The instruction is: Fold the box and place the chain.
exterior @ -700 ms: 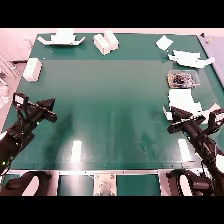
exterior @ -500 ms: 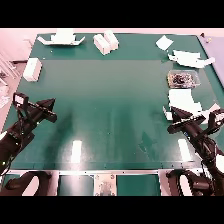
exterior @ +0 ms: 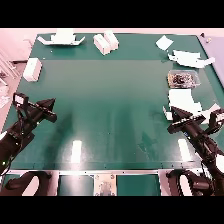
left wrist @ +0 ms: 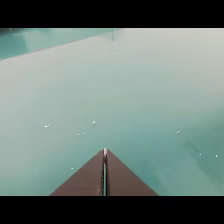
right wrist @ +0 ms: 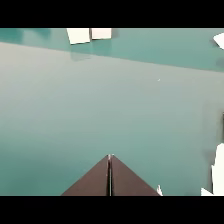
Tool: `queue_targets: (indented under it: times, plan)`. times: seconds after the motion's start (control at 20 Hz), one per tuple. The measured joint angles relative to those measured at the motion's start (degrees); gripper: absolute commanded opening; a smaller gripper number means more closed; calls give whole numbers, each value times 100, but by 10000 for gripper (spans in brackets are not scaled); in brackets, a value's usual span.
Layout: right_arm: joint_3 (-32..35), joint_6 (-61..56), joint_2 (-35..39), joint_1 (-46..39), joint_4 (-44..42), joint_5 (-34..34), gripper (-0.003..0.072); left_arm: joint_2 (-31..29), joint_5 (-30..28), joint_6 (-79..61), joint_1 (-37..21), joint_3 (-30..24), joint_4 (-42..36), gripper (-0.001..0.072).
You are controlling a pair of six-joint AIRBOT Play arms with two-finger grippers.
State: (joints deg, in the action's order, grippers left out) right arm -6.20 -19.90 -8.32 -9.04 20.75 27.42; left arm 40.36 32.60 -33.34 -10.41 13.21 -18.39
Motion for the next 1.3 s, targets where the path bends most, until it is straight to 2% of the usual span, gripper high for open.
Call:
queue_targets:
  times: [0.45, 0.5, 0.55, 0.7, 0.9, 1.15, 1.2, 1.25, 1.3]
  plan:
    - [-2, -2, 0, 0, -50, 2, 25, 0, 0, 0, 0, 0, 0, 22]
    - [-2, -15, 0, 0, -103, 2, 160, 0, 0, 0, 0, 0, 0, 22]
    - [-17, -33, 0, 0, -146, 4, 259, 0, 0, 0, 0, 0, 0, 22]
    - [-238, -225, -26, -46, 79, 9, 257, 0, 0, 0, 0, 0, 0, 22]
    - [-872, -1270, -400, -516, 1152, 129, 277, 0, 2, 0, 0, 0, 2, 22]
    - [-2092, -2243, -1563, -1628, 2288, 1305, 306, 0, -2, 0, 0, 0, 2, 22]
    - [-2391, -2356, -1860, -1902, 2415, 1628, 321, 0, -2, 0, 0, 0, 0, 22]
    - [-2695, -2459, -2149, -2177, 2505, 1954, 382, 0, -2, 0, 0, 0, 2, 22]
    - [-2979, -2570, -2424, -2435, 2597, 2225, 382, 0, -2, 0, 0, 0, 0, 22]
